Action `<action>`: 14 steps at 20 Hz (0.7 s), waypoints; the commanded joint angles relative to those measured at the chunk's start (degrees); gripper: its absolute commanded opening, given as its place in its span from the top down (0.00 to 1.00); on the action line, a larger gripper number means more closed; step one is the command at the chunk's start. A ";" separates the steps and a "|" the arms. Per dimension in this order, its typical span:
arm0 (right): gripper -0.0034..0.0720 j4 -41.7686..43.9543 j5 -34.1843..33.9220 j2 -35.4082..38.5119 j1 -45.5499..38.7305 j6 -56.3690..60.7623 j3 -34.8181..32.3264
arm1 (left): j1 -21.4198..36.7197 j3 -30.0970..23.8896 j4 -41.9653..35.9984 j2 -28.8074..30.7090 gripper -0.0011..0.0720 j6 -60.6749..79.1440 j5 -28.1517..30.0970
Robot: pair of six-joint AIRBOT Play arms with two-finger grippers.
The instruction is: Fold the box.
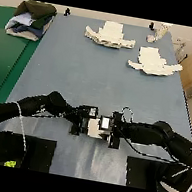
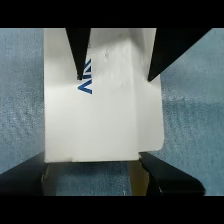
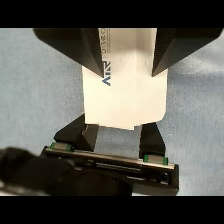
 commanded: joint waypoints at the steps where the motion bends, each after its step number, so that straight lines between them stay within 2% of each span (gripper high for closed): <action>1: 0.34 -3.39 1.68 -0.63 0.22 -0.92 0.50 | 0.04 0.00 0.02 0.00 0.30 0.02 0.02; 14: 0.34 -4.44 1.79 1.16 0.22 -1.05 2.64 | 0.04 0.00 0.02 0.00 0.30 0.02 0.02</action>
